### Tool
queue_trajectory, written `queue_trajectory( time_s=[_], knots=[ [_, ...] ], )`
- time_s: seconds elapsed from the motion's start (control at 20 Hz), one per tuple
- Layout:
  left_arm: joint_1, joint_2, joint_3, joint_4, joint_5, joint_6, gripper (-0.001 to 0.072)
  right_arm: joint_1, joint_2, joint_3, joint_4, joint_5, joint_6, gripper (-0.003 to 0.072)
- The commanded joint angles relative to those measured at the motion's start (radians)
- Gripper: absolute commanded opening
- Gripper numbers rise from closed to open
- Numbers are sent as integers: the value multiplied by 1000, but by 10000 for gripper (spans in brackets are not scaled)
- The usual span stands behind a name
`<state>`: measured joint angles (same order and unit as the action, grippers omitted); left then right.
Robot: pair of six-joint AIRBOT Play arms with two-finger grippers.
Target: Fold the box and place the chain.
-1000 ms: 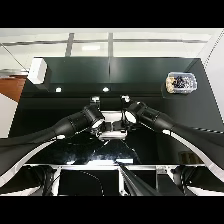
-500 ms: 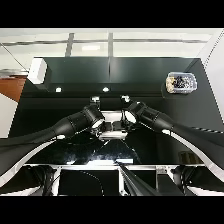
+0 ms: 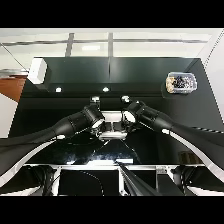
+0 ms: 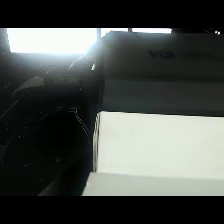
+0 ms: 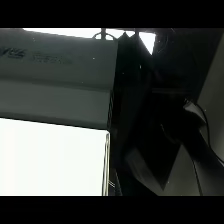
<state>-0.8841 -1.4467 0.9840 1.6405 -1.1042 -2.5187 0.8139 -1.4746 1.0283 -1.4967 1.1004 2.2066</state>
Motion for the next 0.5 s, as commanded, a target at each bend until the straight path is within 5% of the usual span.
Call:
queue_trajectory(
  time_s=[0.0,0.35,0.4,0.45],
  knots=[
    [0,0,0,0,0,0,31,0,1,3,2,7,0,209],
    [0,0,0,1,0,0,31,0,1,18,2,3,0,185],
    [0,0,0,0,0,0,31,0,1,18,2,2,-1,76],
    [0,0,0,0,0,0,31,0,1,18,2,-2,-5,62]
  ],
)
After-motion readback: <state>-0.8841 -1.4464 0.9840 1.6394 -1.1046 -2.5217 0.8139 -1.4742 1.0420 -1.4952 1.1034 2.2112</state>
